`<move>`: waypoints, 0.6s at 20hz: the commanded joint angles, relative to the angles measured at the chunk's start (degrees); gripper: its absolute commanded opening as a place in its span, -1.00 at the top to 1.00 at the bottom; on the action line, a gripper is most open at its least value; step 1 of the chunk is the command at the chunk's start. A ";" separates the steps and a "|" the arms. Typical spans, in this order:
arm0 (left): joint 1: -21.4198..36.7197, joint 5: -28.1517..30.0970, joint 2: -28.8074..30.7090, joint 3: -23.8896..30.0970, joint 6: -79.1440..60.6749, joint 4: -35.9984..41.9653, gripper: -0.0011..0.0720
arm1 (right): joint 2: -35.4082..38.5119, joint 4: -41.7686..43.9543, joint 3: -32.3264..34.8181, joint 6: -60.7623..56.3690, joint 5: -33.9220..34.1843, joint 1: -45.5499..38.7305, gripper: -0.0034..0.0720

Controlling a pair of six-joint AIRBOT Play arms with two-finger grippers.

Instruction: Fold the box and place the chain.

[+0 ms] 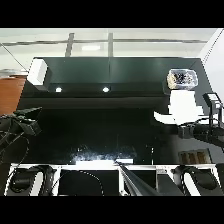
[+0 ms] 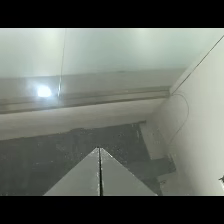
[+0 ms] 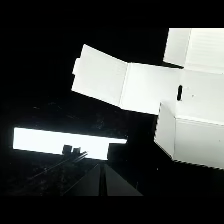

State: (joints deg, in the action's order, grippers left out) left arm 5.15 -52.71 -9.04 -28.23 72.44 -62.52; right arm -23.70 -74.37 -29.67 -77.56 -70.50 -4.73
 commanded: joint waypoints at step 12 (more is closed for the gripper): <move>0.07 3.50 0.04 0.11 -0.20 -0.26 0.88 | 0.02 0.00 0.04 -0.02 -0.02 -0.02 0.80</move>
